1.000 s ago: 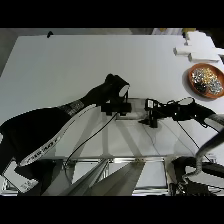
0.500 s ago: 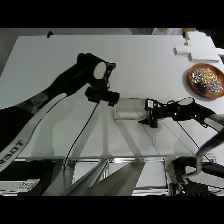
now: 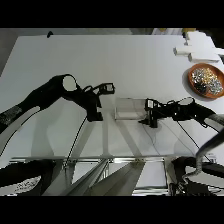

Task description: Fold the box and place the chain.

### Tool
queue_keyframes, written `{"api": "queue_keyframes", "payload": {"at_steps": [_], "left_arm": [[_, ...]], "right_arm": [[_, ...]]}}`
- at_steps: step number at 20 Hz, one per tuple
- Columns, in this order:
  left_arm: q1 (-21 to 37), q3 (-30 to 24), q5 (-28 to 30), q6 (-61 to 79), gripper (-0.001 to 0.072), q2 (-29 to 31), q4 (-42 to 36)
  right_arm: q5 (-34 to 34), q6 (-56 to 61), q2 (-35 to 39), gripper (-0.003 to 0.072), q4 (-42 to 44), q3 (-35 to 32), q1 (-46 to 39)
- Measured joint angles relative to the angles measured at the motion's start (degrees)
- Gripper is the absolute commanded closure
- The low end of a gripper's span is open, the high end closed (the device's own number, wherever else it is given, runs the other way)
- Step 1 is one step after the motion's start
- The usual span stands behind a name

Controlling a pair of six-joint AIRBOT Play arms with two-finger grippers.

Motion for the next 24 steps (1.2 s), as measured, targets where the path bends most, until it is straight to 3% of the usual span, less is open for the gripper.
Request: {"api": "queue_keyframes", "payload": {"at_steps": [5, 10, 24], "left_arm": [[0.52, -6.08, 7.69, 26.75, 0.0013, -1.84, -14.51], [-0.44, -7.91, 11.54, 38.77, 0.0010, -5.09, -24.79], [-0.92, -8.35, 14.56, 42.80, 0.0001, -7.74, -30.05]], "right_arm": [[0.00, 0.00, 0.00, 0.0228, 0.00, 0.00, 0.00], [0.00, 0.00, 0.00, 0.0228, 0.00, 0.00, 0.00], [0.02, 0.02, 0.00, 0.0228, -0.02, 0.00, -0.04]]}}
